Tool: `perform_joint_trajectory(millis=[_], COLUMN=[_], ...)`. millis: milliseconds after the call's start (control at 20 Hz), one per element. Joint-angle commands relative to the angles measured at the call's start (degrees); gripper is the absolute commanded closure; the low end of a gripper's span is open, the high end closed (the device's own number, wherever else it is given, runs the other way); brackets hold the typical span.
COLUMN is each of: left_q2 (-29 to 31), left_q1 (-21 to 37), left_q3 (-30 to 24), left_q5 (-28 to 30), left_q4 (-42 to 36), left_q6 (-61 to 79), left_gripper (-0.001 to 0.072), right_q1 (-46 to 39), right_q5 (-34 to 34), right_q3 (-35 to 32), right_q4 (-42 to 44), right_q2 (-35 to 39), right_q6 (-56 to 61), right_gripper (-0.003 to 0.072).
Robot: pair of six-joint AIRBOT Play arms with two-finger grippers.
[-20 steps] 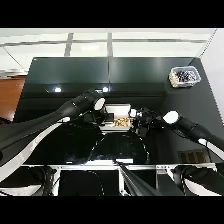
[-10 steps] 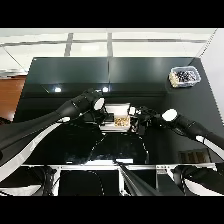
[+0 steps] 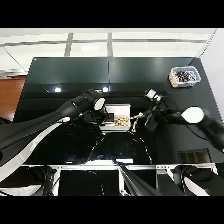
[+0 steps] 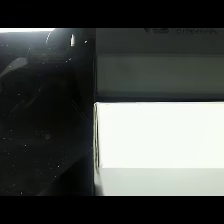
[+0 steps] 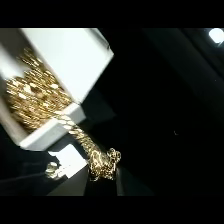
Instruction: Fold the box and place the chain.
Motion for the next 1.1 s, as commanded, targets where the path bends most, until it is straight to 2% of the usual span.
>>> perform_joint_trajectory(millis=[0,100,250,450,700,800,900,1050], left_q2=[0.0,0.0,0.0,0.0,0.0,0.0,0.0,0.0], left_q1=[0.0,0.0,0.0,0.0,0.0,0.0,0.0,0.0], left_q3=[0.0,0.0,0.0,0.0,0.0,0.0,0.0,0.0], left_q5=[0.0,0.0,0.0,0.0,0.0,0.0,0.1,0.2], left_q4=[0.0,0.0,0.0,0.0,0.0,0.0,0.0,0.0], left_q6=[0.0,0.0,0.0,0.0,0.0,0.0,0.0,0.0], left_gripper=[0.0681,0.0681,0.0682,0.0681,0.0681,0.0681,0.0681,0.0681], right_q1=[-1.5,-1.5,-1.2,2.6,6.7,6.7,4.8,-3.7], right_q5=[12.9,14.6,11.8,5.0,4.2,4.7,7.0,15.7], right_q3=[5.2,8.2,8.6,8.4,8.4,8.4,8.9,9.9], right_q4=[0.5,8.9,25.4,26.0,24.9,23.8,18.6,12.2], right_q2=[8.3,9.1,8.8,6.3,-1.5,-2.7,-2.1,-0.1], right_q6=[13.1,15.2,15.1,15.2,15.4,17.8,18.0,18.1], right_gripper=[0.0670,0.0670,0.0670,0.0670,0.0663,0.0203,0.0195,0.0195])
